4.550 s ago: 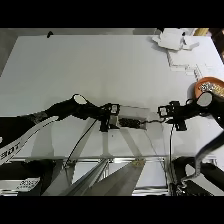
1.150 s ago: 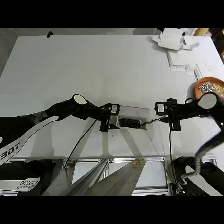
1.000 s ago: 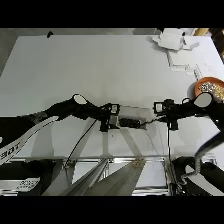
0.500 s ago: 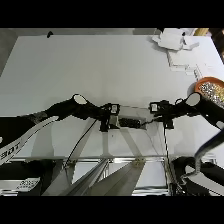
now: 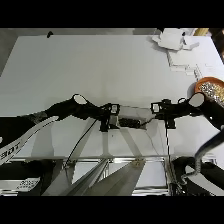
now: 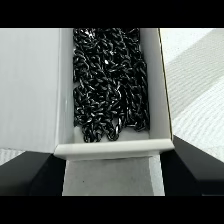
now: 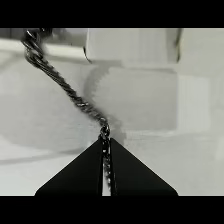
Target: Fold the box and place the chain.
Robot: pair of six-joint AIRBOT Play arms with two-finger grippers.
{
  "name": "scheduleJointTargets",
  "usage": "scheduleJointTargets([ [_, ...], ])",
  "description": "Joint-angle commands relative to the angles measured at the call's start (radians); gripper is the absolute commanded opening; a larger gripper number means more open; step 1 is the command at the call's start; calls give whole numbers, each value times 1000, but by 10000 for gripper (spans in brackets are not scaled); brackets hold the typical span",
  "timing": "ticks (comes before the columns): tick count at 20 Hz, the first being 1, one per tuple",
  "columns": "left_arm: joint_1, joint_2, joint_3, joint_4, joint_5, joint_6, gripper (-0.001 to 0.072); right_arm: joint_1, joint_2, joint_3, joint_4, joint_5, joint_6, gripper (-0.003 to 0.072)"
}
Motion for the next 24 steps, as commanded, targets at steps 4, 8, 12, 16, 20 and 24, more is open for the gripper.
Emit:
scheduleJointTargets([
  [4, 0, 0, 0, 0, 0, 0, 272, 3, 271, 1, 94, 77, 4, 22],
  [8, 0, 0, 0, 0, 0, 0, 272, 93, 342, 1, 269, 93, 17, 22],
  [12, 0, 0, 0, 0, 0, 0, 272, 230, 341, 1, 330, 83, 42, 22],
  [16, 0, 0, 0, 0, 0, 0, 272, 319, 324, 1, 409, -66, 105, 22],
  [20, 0, 0, 0, 0, 0, 0, 272, 335, 223, 1, 474, -175, 139, 29],
  [24, 0, 0, 0, 0, 0, 0, 272, 335, 150, 21, 464, -151, 139, 307],
])
